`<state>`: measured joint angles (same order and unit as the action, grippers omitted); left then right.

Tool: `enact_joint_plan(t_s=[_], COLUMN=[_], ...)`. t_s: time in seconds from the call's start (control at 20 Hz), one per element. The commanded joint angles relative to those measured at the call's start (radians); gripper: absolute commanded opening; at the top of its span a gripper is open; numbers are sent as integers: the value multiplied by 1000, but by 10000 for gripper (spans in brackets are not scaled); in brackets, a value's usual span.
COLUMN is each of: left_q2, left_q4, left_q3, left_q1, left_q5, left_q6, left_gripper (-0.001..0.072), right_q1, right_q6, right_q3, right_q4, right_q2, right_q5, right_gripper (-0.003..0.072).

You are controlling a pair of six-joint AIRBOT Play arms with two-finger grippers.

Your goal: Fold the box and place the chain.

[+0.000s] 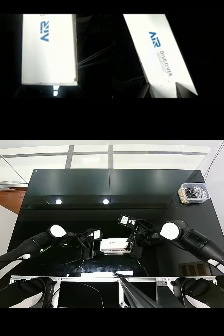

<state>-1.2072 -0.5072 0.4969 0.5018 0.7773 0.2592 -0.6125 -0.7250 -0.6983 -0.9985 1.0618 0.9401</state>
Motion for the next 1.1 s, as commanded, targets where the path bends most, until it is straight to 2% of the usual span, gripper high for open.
enact_joint_plan(t_s=[0.0, 1.05], left_q2=[-1, -1], left_q4=[0, 0], left_q3=[0, 0], left_q1=[1, 1], left_q5=[1, 1], left_q6=[0, 0], left_gripper=[385, 385], right_q1=[0, 0], right_q6=[-5, -73], right_q3=[6, -35], right_q4=[1, -2], right_q2=[1, -11], right_q5=[5, 55], right_gripper=[388, 386])
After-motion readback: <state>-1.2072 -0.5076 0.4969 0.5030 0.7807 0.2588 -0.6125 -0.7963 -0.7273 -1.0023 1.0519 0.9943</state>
